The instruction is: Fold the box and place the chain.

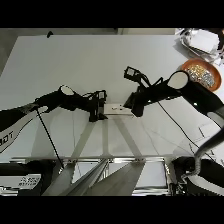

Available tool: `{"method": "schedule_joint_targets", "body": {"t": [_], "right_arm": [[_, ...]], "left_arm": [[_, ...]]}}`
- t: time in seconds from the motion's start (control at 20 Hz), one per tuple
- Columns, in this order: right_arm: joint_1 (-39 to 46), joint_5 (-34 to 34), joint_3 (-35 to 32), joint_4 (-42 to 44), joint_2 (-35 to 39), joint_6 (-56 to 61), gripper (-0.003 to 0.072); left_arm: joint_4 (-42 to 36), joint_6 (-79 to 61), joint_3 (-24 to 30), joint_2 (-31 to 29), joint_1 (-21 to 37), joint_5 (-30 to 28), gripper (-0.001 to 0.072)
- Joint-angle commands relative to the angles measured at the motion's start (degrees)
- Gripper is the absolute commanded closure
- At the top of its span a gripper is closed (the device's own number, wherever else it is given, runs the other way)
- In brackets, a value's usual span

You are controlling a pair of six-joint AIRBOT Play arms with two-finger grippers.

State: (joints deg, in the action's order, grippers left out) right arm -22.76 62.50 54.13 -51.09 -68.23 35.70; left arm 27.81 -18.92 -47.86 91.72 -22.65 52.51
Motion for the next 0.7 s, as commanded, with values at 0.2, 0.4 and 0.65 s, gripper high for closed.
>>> {"method": "schedule_joint_targets", "body": {"t": [0.2, 0.4, 0.65], "right_arm": [[0.02, 22.56, -0.37, -38.66, 7.74, 45.81, 0.0672], [0.02, 19.71, -0.63, -34.03, 7.74, 47.04, 0.0672], [0.02, 14.99, -0.63, -33.51, 7.74, 47.01, 0.0672]], "left_arm": [[0.07, -0.13, 0.0, -0.02, 0.04, -0.02, 0.0528], [-0.94, -0.11, 0.0, -0.02, 0.02, 0.04, 0.0529], [-2.21, -0.09, 0.0, -0.02, 0.04, -0.15, 0.0572]]}}
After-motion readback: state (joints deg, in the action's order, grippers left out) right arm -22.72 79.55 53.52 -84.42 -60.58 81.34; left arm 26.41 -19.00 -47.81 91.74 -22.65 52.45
